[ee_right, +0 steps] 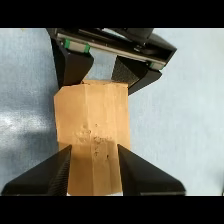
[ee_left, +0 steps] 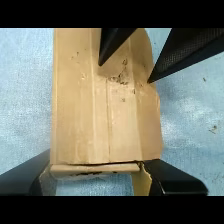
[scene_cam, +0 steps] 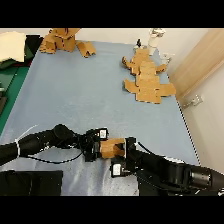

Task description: Fold the box.

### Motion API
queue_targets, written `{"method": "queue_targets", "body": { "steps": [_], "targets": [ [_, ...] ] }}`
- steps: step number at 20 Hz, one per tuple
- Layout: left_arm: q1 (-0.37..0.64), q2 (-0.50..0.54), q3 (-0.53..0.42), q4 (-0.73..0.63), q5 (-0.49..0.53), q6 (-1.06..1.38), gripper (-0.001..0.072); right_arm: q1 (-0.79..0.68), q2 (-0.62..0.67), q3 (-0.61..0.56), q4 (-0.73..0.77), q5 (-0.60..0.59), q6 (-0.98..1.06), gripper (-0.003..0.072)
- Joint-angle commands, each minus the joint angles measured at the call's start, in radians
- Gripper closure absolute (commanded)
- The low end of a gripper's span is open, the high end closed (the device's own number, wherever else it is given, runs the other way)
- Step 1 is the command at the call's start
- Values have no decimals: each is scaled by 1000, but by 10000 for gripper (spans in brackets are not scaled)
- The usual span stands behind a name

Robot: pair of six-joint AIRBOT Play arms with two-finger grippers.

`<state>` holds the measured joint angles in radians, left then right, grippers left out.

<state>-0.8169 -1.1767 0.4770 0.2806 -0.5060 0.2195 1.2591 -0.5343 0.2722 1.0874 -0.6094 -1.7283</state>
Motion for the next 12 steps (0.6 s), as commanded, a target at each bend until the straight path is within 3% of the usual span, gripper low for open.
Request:
{"method": "queue_targets", "body": {
  "steps": [1,6,8,12],
  "targets": [
    [1,0,0,0,0,0,103,17,-21,-10,-77,13,52,244],
    [1,0,0,0,0,0,103,17,-69,-10,-70,53,72,247],
    [1,0,0,0,0,0,103,22,-69,-10,-71,58,72,338],
    [1,0,0,0,0,0,103,59,-44,-7,-116,49,72,391]
  ]
}}
